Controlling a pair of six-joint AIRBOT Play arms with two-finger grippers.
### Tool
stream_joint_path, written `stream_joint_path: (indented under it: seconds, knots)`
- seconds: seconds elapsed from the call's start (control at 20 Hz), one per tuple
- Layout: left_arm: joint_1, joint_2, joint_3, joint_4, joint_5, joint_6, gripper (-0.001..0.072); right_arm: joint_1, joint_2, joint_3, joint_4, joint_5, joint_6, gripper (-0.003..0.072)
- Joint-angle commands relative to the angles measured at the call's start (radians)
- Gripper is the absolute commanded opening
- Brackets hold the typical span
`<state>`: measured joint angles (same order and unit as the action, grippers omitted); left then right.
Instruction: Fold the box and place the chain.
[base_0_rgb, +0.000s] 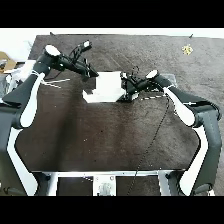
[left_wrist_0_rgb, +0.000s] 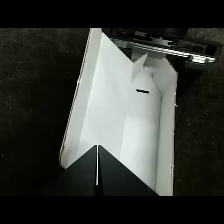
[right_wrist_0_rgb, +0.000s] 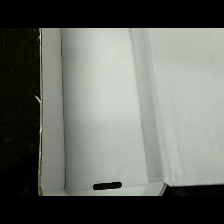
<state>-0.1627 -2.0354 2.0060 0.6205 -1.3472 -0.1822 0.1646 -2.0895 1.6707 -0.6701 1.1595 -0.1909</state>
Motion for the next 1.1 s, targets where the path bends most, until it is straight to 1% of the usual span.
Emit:
stream_joint_path:
  seconds: [0.0,0.05,0.15,0.2,0.45,0.55,0.7,0.85,0.95,1.05]
  knots:
    - [0.025,0.000,0.008,0.087,-0.109,-0.019,0.0406,0.000,-0.001,0.000,0.001,0.000,0.001,0.0507]
    - [0.022,0.000,-0.026,0.132,-0.087,-0.009,0.0720,0.000,-0.001,0.000,0.001,0.000,0.001,0.0507]
    - [0.020,-0.002,-0.084,0.190,-0.072,0.108,0.0711,0.000,-0.001,0.000,0.001,0.000,0.001,0.0507]
    - [0.020,-0.003,-0.107,0.190,-0.057,0.135,0.0712,0.000,-0.001,0.000,0.001,0.000,0.001,0.0507]
    - [0.018,-0.003,-0.191,0.200,0.028,0.147,0.0711,0.000,-0.001,0.000,0.001,0.000,0.001,0.0507]
    - [0.016,-0.003,-0.218,0.199,0.034,0.200,0.0711,0.000,-0.001,0.000,0.001,0.000,0.001,0.0507]
    - [-0.007,-0.003,-0.237,0.201,0.041,0.229,0.0710,0.000,-0.001,0.000,0.001,0.000,0.001,0.0507]
    - [-0.044,-0.006,-0.237,0.215,0.084,0.236,0.0710,0.000,-0.001,0.000,0.001,0.000,0.001,0.0507]
    - [-0.063,-0.007,-0.237,0.245,0.109,0.235,0.0709,0.000,-0.001,0.000,0.001,0.000,0.001,0.0507]
    - [-0.065,-0.007,-0.237,0.274,0.109,0.234,0.0708,0.000,-0.001,0.000,0.001,0.000,0.001,0.0507]
